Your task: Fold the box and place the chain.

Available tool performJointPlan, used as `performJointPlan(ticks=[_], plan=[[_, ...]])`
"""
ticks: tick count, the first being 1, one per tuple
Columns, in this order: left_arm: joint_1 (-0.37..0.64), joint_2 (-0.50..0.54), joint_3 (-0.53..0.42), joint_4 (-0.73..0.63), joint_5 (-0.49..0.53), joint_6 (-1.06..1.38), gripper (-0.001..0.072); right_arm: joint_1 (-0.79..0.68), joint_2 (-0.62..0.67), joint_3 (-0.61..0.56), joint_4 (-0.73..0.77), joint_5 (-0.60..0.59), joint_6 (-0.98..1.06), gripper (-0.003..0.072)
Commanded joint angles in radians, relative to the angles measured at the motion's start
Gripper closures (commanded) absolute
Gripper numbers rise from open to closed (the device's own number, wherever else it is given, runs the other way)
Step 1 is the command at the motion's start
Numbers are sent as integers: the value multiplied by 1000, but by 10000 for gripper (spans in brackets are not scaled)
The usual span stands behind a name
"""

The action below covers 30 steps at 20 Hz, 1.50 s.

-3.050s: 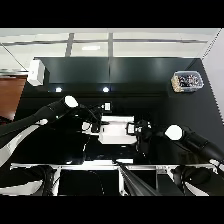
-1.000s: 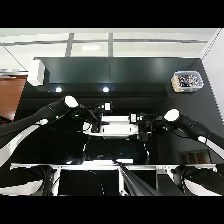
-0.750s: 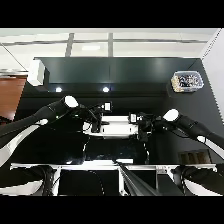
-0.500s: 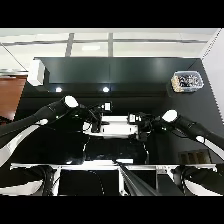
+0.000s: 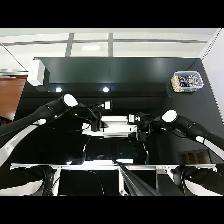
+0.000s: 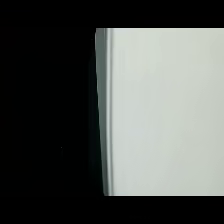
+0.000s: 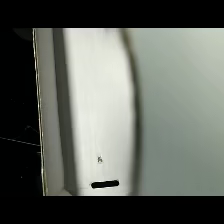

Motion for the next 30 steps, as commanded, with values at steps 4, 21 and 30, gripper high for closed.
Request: performJointPlan(ticks=[4,21,30], plan=[[63,221,25,288,-163,-382,182,1,0,-1,-3,-1,0,266],[-23,174,-190,-499,322,-441,679,1,0,-1,-3,-1,0,265],[-11,54,-150,-309,166,-449,679,1,0,-1,-3,-1,0,265]])
